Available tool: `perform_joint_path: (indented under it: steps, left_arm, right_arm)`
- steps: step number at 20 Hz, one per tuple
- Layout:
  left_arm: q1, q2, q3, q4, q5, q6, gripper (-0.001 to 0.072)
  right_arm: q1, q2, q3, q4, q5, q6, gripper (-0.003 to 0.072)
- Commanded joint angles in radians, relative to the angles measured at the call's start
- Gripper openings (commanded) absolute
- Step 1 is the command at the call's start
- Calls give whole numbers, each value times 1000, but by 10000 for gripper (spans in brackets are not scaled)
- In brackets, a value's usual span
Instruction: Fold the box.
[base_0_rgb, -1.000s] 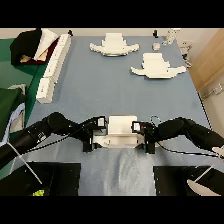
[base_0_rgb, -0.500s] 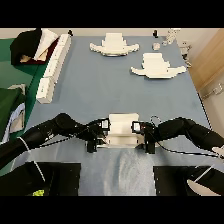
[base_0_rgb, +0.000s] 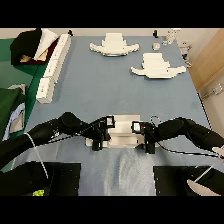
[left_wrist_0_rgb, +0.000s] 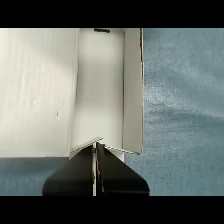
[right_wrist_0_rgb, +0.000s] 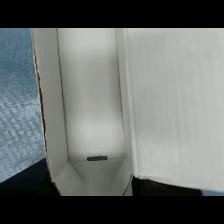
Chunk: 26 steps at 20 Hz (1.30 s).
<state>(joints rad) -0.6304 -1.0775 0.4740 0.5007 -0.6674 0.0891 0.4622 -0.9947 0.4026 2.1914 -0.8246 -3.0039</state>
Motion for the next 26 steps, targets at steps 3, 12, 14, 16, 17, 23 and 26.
perform_joint_path:
  steps: [3,12,14,16,17,23,26]
  left_arm:
    - [-6,-21,3,-33,3,0,382]
    - [-3,-16,3,-12,-2,-76,39]
    - [-3,8,4,72,-25,-197,15]
    - [-3,52,4,200,-32,-381,15]
    - [-3,83,4,265,-35,-491,15]
    - [106,327,3,546,-111,-1212,14]
    - [268,389,3,663,-192,-1554,15]
  right_arm:
    - [1,0,0,0,0,1,512]
    - [1,0,0,0,0,1,512]
    - [1,1,0,0,0,1,512]
    - [1,0,0,0,0,1,512]
    - [1,0,0,0,0,1,512]
    - [1,0,0,0,0,1,512]
    - [1,0,0,0,0,1,511]
